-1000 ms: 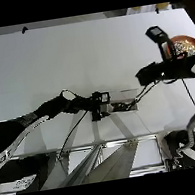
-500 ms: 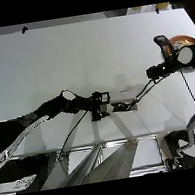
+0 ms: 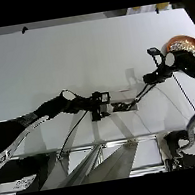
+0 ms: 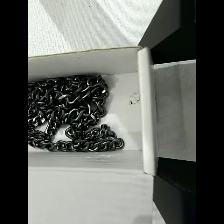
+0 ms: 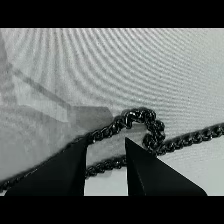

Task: Fold the box and place the chain.

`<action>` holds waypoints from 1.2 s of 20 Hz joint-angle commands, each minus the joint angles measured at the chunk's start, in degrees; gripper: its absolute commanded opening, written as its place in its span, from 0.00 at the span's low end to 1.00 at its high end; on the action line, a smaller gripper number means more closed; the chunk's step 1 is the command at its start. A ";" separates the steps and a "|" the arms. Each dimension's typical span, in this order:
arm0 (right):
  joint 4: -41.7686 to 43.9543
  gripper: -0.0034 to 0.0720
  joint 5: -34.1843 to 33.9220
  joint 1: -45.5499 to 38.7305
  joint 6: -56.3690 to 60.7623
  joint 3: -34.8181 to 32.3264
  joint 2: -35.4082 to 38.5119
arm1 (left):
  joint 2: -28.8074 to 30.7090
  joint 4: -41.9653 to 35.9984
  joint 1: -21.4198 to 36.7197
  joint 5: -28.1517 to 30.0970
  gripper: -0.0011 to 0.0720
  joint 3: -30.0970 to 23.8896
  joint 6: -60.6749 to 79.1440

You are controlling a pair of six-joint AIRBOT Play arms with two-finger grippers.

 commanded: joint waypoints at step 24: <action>16.90 0.07 22.12 16.70 -0.07 -0.07 45.16 | 0.04 0.00 0.02 0.00 0.44 0.02 0.00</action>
